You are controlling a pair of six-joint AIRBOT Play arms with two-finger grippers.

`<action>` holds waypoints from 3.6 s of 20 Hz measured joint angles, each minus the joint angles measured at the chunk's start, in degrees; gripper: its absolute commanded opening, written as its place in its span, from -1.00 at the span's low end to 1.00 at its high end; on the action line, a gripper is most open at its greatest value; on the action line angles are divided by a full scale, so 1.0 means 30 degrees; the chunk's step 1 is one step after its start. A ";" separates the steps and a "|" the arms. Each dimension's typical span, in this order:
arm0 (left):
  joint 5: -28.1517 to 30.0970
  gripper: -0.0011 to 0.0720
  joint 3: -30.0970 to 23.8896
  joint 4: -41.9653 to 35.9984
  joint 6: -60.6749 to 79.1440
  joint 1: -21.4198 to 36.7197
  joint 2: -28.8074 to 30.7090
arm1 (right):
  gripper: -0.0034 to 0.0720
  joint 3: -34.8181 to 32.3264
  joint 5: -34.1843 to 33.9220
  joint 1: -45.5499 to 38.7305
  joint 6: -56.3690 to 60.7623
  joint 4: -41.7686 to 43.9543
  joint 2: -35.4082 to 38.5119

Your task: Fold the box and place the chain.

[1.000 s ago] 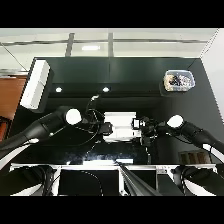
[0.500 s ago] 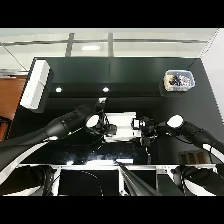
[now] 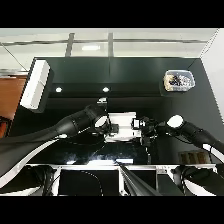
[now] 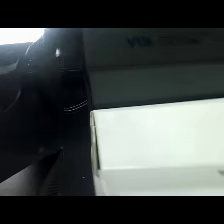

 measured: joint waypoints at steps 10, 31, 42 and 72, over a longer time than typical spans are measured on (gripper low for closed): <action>-0.0488 -0.84 0.0503 0.0568 -0.1282 -0.0495 -0.0619 | -0.56 -0.0007 0.0007 0.0000 0.0029 0.0007 0.0000; -0.0219 -0.90 0.0619 0.0685 -0.0663 -0.0495 -0.0627 | 0.79 0.0036 0.0007 0.0000 0.1020 -0.0270 0.0240; -0.0590 -0.90 0.0634 0.1100 0.0138 -0.0379 -0.0612 | 0.57 0.0488 0.1239 0.0000 0.2900 -0.3905 0.1727; -0.0488 -0.90 0.0627 0.0663 0.0124 -0.0379 -0.0612 | -0.01 0.0408 0.0925 0.0597 0.4182 0.0189 0.0729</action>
